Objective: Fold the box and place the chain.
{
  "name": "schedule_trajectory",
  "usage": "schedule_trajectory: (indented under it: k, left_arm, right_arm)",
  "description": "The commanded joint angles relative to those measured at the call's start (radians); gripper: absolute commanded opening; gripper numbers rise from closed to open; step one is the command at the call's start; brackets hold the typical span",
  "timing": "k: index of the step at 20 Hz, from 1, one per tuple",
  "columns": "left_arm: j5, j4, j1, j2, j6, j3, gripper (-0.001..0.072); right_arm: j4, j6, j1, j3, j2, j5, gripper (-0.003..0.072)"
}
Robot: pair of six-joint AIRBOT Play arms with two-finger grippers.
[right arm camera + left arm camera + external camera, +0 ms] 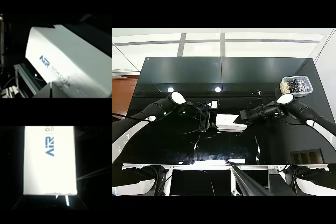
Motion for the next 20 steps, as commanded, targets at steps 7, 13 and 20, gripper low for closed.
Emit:
schedule_trajectory:
  k: [7,13,20]
  left_arm:
    - [0.003,0.000,0.000,-0.002,0.000,-0.001,0.0491]
    - [0.002,0.000,0.000,-0.001,-0.015,0.000,0.0495]
    - [-0.048,0.049,0.004,0.084,-0.164,0.003,0.0720]
  right_arm:
    - [-0.046,0.035,0.001,-0.002,-0.028,-0.050,0.0022]
    - [-0.039,0.020,-0.045,0.109,0.080,0.124,0.0021]
    - [-0.133,0.066,-0.319,0.126,0.388,0.206,0.0021]
